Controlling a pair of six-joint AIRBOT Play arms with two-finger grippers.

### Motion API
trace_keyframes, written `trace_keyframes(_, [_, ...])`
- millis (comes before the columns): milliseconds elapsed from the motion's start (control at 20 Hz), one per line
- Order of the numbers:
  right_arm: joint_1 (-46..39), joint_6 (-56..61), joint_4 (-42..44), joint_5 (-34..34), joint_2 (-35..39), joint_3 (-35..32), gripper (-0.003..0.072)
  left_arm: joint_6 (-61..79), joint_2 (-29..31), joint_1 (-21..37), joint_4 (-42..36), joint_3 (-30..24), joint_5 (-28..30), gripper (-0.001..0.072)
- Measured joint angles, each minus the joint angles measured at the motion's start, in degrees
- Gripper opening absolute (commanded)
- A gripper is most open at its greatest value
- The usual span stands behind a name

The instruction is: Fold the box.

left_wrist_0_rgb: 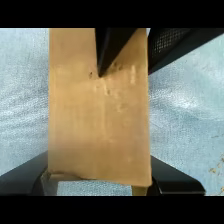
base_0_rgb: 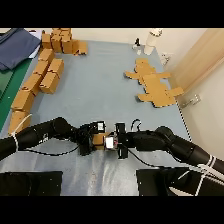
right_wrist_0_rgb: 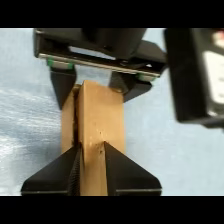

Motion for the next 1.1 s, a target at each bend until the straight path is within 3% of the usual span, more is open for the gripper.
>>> trace_keyframes(250, [0.3,0.0,1.0,-2.2,-0.5,-0.1,0.0225,0.2,0.0,0.0,0.1,0.0,0.0,0.0474])
trace_keyframes(400, [0.4,0.0,1.3,-3.7,0.7,0.0,0.0351,0.0,0.0,0.0,0.0,0.0,0.0,0.0474])
trace_keyframes(600, [0.1,2.9,-0.8,-3.6,4.3,0.1,0.0348,0.0,0.0,0.0,0.0,0.0,0.0,0.0474])
trace_keyframes(650, [0.0,5.6,-1.6,-3.6,5.6,0.1,0.024,0.0,0.0,0.0,0.0,0.0,0.0,0.0474])
trace_keyframes(700, [0.0,9.7,-2.1,-3.8,7.0,0.1,0.002,0.0,0.0,0.0,0.0,0.0,0.0,0.0474])
trace_keyframes(1000, [-0.1,57.5,3.7,-8.3,12.1,-3.1,0.0002,0.0,0.0,0.0,0.0,0.0,0.0,0.0474])
trace_keyframes(1100, [0.0,67.2,10.7,-4.9,12.5,-7.1,0.0001,0.0,0.0,0.0,0.0,0.0,0.0,0.0474])
